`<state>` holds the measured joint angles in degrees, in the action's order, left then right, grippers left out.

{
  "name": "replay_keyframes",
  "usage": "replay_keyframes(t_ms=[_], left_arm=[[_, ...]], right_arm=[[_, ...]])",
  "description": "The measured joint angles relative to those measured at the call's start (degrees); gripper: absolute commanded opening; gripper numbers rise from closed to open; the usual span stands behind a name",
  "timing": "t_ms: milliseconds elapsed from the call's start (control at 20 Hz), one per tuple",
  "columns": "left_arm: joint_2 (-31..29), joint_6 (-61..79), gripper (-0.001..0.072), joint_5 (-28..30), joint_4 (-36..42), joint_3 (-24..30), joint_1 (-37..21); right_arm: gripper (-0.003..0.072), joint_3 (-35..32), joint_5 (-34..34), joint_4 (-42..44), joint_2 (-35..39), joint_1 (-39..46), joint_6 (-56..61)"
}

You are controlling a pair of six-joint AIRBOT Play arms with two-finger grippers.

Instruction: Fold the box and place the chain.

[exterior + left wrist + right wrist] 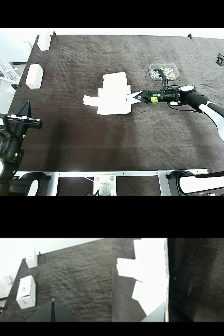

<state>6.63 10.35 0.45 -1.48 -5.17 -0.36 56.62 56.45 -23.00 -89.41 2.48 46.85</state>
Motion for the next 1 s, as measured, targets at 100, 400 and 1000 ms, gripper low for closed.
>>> replay_keyframes(t_ms=[100,400,1000], left_arm=[[0.0,0.0,0.0022,0.0,0.0,0.0,0.0],[0.0,0.0,0.0562,-3.06,-0.02,0.0,-0.02],[5.25,-6.01,0.0543,-11.63,1.99,-1.44,0.0]], right_arm=[[0.0,0.11,-0.79,0.02,-0.72,-0.44,-0.98],[0.0,1.62,-2.21,0.11,-2.93,-1.79,-4.22],[-0.0001,0.39,-7.65,-0.09,-3.45,-3.67,-6.54]])
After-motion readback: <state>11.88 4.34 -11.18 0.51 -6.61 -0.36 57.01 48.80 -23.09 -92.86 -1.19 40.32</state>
